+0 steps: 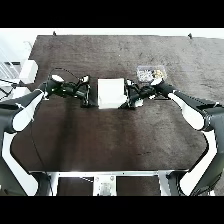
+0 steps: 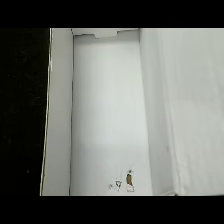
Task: Fold the box and place the chain.
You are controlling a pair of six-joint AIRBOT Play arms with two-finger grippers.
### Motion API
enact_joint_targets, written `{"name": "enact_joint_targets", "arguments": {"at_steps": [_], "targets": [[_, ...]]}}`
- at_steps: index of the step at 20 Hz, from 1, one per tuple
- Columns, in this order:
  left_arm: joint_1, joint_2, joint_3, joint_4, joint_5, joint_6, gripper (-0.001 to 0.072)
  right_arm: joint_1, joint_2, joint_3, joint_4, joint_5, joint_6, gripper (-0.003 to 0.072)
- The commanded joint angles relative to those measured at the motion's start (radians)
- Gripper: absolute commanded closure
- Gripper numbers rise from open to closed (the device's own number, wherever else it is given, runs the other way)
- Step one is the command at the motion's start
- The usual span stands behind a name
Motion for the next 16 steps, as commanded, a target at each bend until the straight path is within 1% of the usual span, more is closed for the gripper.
{"name": "enact_joint_targets", "arguments": {"at_steps": [1,4,8,16], "targets": [[-0.017,0.0,0.0,0.002,0.021,0.004,-0.0006,0.0,0.0,0.0,0.0,0.0,0.0,0.0124],[-0.042,-0.006,0.0,0.013,0.072,0.004,-0.0006,0.0,0.0,0.0,0.0,0.0,0.0,0.0124],[-0.043,-0.026,0.0,0.0,0.076,-0.006,-0.0005,0.0,0.0,0.0,0.0,0.0,0.0,0.0124],[-0.063,-0.027,0.001,-0.02,0.113,-0.011,-0.0005,0.0,0.0,0.0,0.0,0.0,0.0,0.0124]]}}
